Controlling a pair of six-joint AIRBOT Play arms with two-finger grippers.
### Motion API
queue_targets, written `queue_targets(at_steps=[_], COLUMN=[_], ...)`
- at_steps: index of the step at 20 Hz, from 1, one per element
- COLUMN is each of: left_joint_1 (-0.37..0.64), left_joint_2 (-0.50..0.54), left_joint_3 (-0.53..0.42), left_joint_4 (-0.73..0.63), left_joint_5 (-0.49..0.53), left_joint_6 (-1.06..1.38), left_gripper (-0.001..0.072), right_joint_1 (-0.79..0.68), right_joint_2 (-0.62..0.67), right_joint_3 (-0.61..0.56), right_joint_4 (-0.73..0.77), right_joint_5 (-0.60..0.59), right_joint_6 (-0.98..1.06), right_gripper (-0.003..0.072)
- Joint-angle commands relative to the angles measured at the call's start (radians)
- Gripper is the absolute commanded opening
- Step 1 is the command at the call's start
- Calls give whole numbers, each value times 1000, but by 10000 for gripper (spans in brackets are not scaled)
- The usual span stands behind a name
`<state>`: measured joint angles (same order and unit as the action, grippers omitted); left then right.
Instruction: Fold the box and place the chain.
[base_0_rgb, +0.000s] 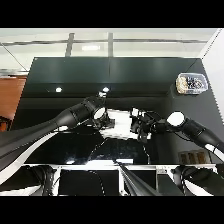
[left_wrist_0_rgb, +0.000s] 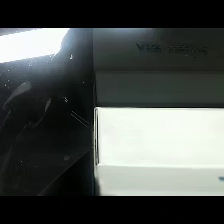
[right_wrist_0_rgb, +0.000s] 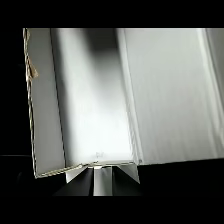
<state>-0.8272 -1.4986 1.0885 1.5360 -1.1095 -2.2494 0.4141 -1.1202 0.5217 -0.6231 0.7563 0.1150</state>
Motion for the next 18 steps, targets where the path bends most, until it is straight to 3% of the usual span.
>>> queue_targets(at_steps=[1, 8, 9, 10, 11, 12, 13, 14, 15, 16, 18], left_joint_1=[0, 0, 0, 0, 0, 0, 0, 0, 0, 0, 0], left_joint_2=[0, 0, 0, 0, 0, 0, 0, 0, 0, 0, 0], left_joint_3=[0, 0, 0, 0, 0, 0, 0, 0, 0, 0, 0], left_joint_4=[-4, -3, -3, -3, -3, -3, -4, -3, -3, -3, -4], left_joint_5=[6, 9, 9, 9, 9, 9, 9, 9, 9, 9, 8], left_joint_6=[-2, -3, -3, -3, -3, -2, -3, -3, -3, -3, -3], left_gripper=[28, 27, 28, 27, 28, 27, 28, 28, 28, 28, 28], right_joint_1=[6, 66, 66, 65, 64, 63, 63, 63, 63, 63, 58], right_joint_2=[-13, -55, -55, -55, -55, -55, -55, -55, -55, -55, -48], right_joint_3=[0, 0, 0, 0, 0, 0, 0, 0, 0, 0, 1], right_joint_4=[49, 96, 96, 93, 91, 90, 91, 91, 87, 82, 79], right_joint_5=[-5, -106, -118, -135, -136, -133, -132, -132, -132, -132, -132], right_joint_6=[12, 13, 14, 25, 24, 27, 42, 57, 58, 65, 137], right_gripper=[131, 131, 190, 362, 371, 200, 221, 422, 396, 169, 38])
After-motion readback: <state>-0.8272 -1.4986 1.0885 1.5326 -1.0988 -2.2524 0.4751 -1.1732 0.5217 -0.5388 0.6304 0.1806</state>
